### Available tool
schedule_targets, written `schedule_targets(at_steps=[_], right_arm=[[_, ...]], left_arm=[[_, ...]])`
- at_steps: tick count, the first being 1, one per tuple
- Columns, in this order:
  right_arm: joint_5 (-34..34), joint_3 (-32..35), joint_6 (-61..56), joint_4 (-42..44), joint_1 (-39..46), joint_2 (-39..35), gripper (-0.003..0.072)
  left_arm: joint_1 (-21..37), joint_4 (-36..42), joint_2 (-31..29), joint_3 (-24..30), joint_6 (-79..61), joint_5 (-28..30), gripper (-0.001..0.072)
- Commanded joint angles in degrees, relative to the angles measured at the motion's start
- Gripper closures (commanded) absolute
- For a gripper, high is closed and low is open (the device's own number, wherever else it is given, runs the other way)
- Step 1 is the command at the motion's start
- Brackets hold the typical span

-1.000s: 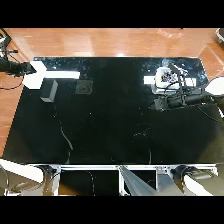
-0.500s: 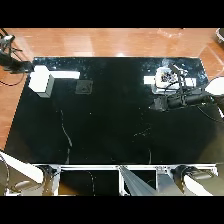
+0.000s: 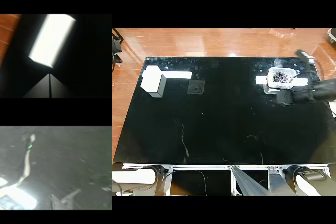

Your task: Fold the box and place the chain.

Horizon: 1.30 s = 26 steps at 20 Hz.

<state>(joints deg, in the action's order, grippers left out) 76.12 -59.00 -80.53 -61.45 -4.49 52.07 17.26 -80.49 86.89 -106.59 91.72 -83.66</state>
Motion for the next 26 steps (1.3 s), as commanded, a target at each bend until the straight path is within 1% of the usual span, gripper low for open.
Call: schedule_targets(at_steps=[1,3,4,6,8,9,10,11,14,26], right_arm=[[4.52,-0.61,-11.26,-17.38,0.20,-10.43,0.0670],[4.66,1.60,-14.03,-22.88,0.22,-17.42,0.0670],[4.66,3.61,-15.41,-24.37,0.22,-20.52,0.0670],[4.33,9.29,-16.87,-25.57,0.22,-26.23,0.0670],[3.45,15.52,-17.44,-26.21,0.22,-30.32,0.0669],[2.58,18.18,-17.40,-26.25,0.22,-31.56,0.0669],[2.67,19.80,-17.35,-26.45,0.22,-31.95,0.0670],[2.84,20.31,-17.33,-26.97,0.20,-31.91,0.0670],[3.34,20.35,-17.38,-26.71,0.20,-31.93,0.0670],[3.34,20.35,-17.38,-26.91,0.20,-31.93,0.0670]], left_arm=[[-4.63,4.52,-16.06,17.09,-0.42,2.67,0.0689],[-9.53,4.63,-27.15,31.34,-0.11,10.40,0.0688],[-12.20,4.68,-33.20,39.34,-0.02,14.93,0.0689],[-17.46,4.28,-44.00,53.46,-0.04,20.76,0.0689],[-21.66,2.95,-52.57,64.48,0.48,24.44,0.0690],[-22.45,2.97,-55.67,68.24,0.46,25.70,0.0689],[-22.58,2.97,-58.18,70.95,0.44,25.79,0.0689],[-22.47,2.95,-59.71,72.11,0.44,25.35,0.0689],[-22.51,3.41,-61.40,72.15,0.39,23.12,0.0688],[-22.51,3.48,-61.53,72.17,0.39,23.17,0.0688]])
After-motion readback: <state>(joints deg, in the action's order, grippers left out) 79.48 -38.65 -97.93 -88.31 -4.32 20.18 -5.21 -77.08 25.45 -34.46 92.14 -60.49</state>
